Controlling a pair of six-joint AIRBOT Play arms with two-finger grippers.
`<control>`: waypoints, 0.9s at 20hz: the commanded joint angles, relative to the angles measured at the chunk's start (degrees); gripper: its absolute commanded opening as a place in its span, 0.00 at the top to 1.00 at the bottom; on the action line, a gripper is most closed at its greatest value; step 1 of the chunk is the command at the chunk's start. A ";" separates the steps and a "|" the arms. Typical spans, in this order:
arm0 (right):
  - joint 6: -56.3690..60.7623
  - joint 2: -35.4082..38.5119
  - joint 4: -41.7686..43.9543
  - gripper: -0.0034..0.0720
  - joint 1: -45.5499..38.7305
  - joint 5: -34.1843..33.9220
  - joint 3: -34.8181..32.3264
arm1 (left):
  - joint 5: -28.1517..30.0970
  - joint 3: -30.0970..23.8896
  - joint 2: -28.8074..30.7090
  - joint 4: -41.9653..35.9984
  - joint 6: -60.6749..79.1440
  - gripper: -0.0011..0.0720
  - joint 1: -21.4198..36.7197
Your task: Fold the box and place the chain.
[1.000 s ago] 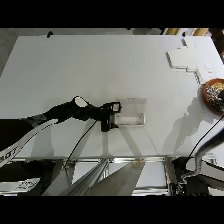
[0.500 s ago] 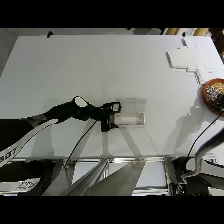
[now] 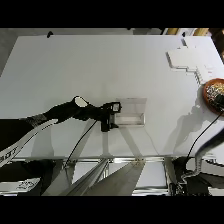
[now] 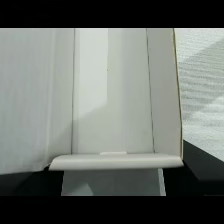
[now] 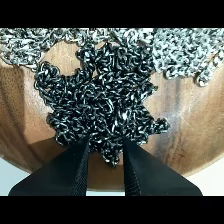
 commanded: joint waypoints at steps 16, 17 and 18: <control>-0.09 -0.04 1.66 0.93 0.07 1.70 0.04 | 0.00 -0.02 -0.02 0.02 0.02 0.59 0.00; -0.63 0.94 3.21 0.93 0.07 1.64 0.04 | 0.02 -0.02 -0.02 0.02 0.02 0.59 0.00; -2.19 2.32 5.31 0.93 0.07 1.62 0.04 | 0.02 -0.02 -0.02 0.02 0.02 0.59 0.00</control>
